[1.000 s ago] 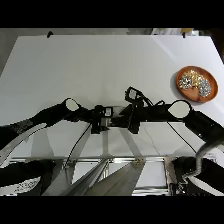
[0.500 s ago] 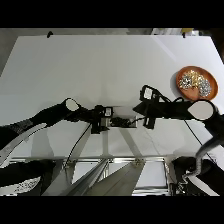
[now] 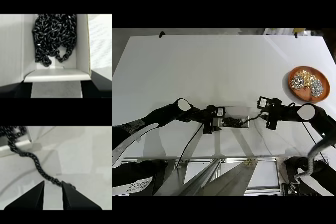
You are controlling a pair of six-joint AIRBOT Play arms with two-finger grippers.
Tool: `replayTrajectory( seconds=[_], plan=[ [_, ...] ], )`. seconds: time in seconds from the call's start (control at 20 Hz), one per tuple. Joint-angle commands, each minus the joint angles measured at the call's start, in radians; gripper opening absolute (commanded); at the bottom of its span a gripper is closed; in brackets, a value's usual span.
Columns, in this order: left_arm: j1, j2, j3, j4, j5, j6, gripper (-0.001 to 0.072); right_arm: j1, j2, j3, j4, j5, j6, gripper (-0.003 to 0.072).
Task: Fold the box and place the chain.
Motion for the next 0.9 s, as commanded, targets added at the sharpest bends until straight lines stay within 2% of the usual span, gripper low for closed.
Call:
replayTrajectory(
  seconds=[0.0, 0.2, 0.45, 0.85],
  plan=[
    [-0.001, 0.0, 0.0, 0.0, 0.0, 0.0, 0.0136, -0.006, -0.084, -0.013, -0.005, -0.061, -0.101, 0.0245],
    [-0.001, 0.0, 0.0, 0.0, 0.0, 0.0, 0.0136, -0.006, -0.145, -0.013, 0.052, -0.063, -0.217, 0.0245],
    [-0.001, 0.0, 0.0, 0.0, 0.0, 0.0, 0.0136, -0.006, -0.155, -0.013, 0.159, -0.074, -0.318, 0.0245],
    [-0.001, 0.0, 0.0, 0.0, 0.0, 0.0, 0.0136, -0.006, -0.155, -0.013, 0.158, -0.035, -0.343, 0.0218]
  ],
)
